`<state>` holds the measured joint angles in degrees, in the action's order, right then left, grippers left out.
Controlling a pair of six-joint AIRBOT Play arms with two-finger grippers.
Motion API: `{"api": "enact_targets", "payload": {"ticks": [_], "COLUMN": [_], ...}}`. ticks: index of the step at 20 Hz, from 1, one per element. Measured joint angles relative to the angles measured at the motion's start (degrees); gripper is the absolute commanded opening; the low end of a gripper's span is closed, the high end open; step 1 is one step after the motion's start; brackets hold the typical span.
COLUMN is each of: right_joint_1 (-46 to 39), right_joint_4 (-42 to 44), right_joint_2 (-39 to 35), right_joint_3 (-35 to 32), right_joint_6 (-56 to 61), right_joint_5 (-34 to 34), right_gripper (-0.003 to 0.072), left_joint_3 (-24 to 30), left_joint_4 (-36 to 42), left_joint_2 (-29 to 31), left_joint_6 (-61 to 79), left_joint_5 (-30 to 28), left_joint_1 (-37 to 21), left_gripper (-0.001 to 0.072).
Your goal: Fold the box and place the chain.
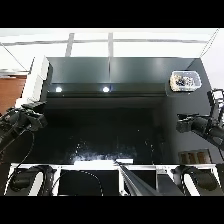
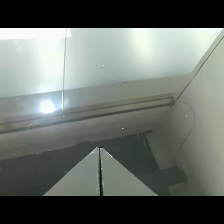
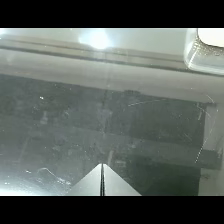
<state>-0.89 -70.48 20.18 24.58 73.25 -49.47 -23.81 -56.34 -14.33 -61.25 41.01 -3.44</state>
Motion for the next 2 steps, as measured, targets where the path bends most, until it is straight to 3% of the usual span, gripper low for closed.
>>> {"api": "enact_targets", "payload": {"ticks": [2], "right_joint_1": [0.0], "right_joint_4": [-0.02], "right_joint_2": [0.0], "right_joint_3": [0.0], "right_joint_6": [0.0], "right_joint_5": [0.0], "right_gripper": [0.0011], "left_joint_3": [0.0], "left_joint_4": [0.02], "left_joint_2": [0.0], "left_joint_6": [-0.02], "left_joint_5": [-0.04], "left_joint_1": [0.0], "left_gripper": [0.0028]}}
